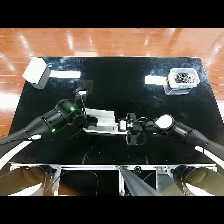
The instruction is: Fold the box and place the chain.
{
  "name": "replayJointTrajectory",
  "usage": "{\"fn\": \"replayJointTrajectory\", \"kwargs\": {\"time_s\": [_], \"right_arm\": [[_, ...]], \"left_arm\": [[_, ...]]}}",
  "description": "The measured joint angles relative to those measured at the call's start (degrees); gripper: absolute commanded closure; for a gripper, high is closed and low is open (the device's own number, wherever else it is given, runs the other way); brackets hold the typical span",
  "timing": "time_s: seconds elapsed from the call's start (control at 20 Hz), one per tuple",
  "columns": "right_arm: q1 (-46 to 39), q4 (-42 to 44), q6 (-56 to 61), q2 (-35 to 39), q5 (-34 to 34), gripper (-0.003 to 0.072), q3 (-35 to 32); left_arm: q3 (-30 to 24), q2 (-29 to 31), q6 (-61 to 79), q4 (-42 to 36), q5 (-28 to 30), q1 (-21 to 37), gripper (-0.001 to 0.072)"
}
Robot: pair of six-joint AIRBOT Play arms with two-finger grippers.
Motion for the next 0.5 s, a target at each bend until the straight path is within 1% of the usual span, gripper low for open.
{"fn": "replayJointTrajectory", "kwargs": {"time_s": [0.05,0.1,0.4,0.45,0.5], "right_arm": [[0.37,0.35,-0.31,-0.39,-0.15,0.0485,0.02],[0.72,0.98,-0.52,-0.83,-0.44,0.0552,0.07],[2.12,3.19,-1.46,-2.34,-3.5,0.0551,0.44],[1.99,3.28,-1.36,-2.36,-3.69,0.0428,0.57],[1.73,3.15,-0.33,-2.27,-3.8,0.015,0.83]], "left_arm": [[0.0,0.0,-0.02,-0.2,-0.31,0.0,0.0691],[0.0,-0.02,-0.02,-0.35,-0.92,0.0,0.0691],[0.0,-0.55,-0.04,-0.66,-0.87,-0.02,0.069],[0.02,-0.61,-0.15,-0.72,-0.87,-0.02,0.069],[0.04,-0.66,-0.17,-0.76,-0.87,-0.02,0.069]]}}
